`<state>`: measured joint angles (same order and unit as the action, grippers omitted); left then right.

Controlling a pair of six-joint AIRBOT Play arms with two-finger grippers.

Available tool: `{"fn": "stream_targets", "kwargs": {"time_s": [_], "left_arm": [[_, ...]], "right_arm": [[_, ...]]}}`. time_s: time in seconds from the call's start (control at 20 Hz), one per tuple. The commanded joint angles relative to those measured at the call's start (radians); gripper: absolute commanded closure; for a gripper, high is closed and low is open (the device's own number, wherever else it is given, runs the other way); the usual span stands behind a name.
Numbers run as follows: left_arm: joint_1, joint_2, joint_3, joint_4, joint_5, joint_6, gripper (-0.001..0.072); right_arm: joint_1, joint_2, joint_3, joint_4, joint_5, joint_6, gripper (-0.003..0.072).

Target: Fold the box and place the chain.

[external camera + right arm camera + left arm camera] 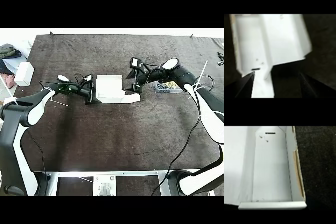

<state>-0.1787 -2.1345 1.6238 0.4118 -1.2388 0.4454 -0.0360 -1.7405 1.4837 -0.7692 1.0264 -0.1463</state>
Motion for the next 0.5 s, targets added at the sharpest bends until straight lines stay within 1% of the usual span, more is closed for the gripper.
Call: {"fn": "stream_targets", "kwargs": {"time_s": [0.0, 0.1, 0.35, 0.4, 0.45], "left_arm": [[0.001, -0.001, 0.001, -0.001, 0.001, 0.000, 0.0305], [0.001, -0.001, 0.001, -0.001, 0.001, 0.000, 0.0305], [0.001, -0.001, 0.001, -0.001, 0.000, -0.001, 0.0306], [0.001, -0.001, 0.001, -0.001, 0.000, 0.000, 0.0305], [0.001, -0.001, 0.001, -0.001, 0.000, -0.001, 0.0305]], "right_arm": [[0.030, -0.006, -0.031, -0.124, 0.022, 0.006, 0.0098], [0.050, -0.027, -0.039, -0.167, 0.004, 0.005, 0.0099], [0.064, -0.064, -0.039, -0.166, -0.039, 0.005, 0.0100], [0.072, -0.064, -0.039, -0.166, -0.044, 0.005, 0.0171], [0.082, -0.064, -0.039, -0.166, -0.057, 0.005, 0.0266]]}}
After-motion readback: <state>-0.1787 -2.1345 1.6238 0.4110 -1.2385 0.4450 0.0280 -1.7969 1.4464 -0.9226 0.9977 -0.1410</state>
